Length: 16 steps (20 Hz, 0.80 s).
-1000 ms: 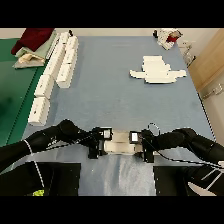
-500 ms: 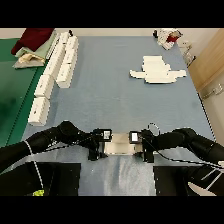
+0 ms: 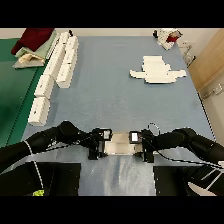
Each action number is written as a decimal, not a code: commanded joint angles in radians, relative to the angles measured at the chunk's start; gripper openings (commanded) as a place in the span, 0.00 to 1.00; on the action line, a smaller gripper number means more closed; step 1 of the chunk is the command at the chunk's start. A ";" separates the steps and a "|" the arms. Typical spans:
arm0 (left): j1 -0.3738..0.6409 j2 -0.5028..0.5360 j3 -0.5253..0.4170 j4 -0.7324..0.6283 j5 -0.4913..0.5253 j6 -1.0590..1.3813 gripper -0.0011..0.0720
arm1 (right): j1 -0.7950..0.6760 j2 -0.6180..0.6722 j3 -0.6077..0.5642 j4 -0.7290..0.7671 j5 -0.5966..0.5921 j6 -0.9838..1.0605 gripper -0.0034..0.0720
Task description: Fold the box.
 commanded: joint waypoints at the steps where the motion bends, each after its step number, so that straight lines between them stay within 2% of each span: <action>1: 0.000 0.000 -0.001 0.000 0.006 -0.001 0.95 | 0.000 0.000 0.000 0.000 0.000 0.000 0.76; 2: 0.000 0.000 -0.001 0.000 0.006 -0.001 0.90 | 0.000 0.000 0.000 0.000 0.000 0.000 0.76; 3: 0.000 0.000 -0.001 0.000 0.005 -0.001 0.75 | 0.000 0.000 0.000 0.000 0.000 0.000 0.76; 4: 0.000 0.000 -0.001 0.001 0.005 -0.001 0.73 | 0.000 0.000 0.000 0.000 0.000 0.000 0.76; 16: 0.000 0.000 -0.001 0.000 0.004 -0.001 0.73 | 0.000 0.000 0.000 0.000 0.000 0.000 0.76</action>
